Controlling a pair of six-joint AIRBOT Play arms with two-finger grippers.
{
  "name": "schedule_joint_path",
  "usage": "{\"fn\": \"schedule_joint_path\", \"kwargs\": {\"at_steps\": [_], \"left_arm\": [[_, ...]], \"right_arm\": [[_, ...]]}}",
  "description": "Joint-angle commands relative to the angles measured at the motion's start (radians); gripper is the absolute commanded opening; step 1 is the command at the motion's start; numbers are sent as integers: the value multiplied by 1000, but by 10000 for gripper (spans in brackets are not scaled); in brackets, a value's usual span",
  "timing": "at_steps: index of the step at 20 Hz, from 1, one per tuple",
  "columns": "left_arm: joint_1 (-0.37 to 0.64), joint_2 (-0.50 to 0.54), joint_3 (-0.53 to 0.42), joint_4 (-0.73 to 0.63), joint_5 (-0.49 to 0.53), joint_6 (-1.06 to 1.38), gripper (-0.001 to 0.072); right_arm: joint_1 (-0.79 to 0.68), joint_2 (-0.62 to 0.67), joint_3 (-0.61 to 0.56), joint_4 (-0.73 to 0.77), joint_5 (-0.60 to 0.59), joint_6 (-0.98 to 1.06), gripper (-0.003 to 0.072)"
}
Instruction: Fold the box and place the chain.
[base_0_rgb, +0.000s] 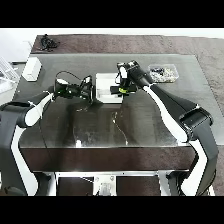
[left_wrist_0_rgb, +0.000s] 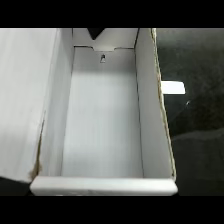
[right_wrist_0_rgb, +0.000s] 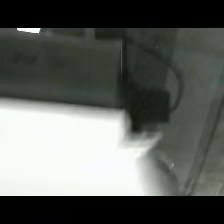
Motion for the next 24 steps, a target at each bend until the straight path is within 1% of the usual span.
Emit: {"fn": "schedule_joint_path", "kwargs": {"at_steps": [1,4,6,9,11,12,13,14,16,19,20,21,22,23,24], "left_arm": [[0,1,0,7,-10,-2,290],[0,1,0,7,-9,-2,290],[0,1,0,7,-9,-2,290],[0,1,0,7,-9,-2,290],[0,1,0,7,-9,-2,290],[0,1,0,7,-9,-1,290],[0,1,0,7,-9,-1,290],[0,1,0,7,-9,-1,290],[0,1,0,7,-8,-1,290],[0,1,0,7,-9,-1,290],[0,1,0,7,-9,-1,290],[0,1,0,7,-9,-1,290],[0,1,0,7,-9,-1,290],[0,1,0,7,-8,-1,290],[0,1,0,7,-8,-1,290]], "right_arm": [[-3,3,37,-16,-6,11,474],[-12,22,80,-25,13,9,482],[-23,48,89,-26,21,-7,482],[-47,108,89,-54,23,-92,482],[-60,154,89,-172,17,-159,484],[-70,173,89,-252,6,-194,503],[-84,186,89,-317,-4,-230,540],[-107,193,89,-365,-19,-257,540],[-170,193,88,-369,-69,-270,540],[-295,192,87,-296,-128,-274,539],[-344,190,87,-232,-139,-306,537],[-391,185,87,-146,-139,-346,535],[-442,174,87,-25,-134,-411,533],[-488,160,87,89,-134,-461,511],[-529,142,87,171,-135,-494,507]]}}
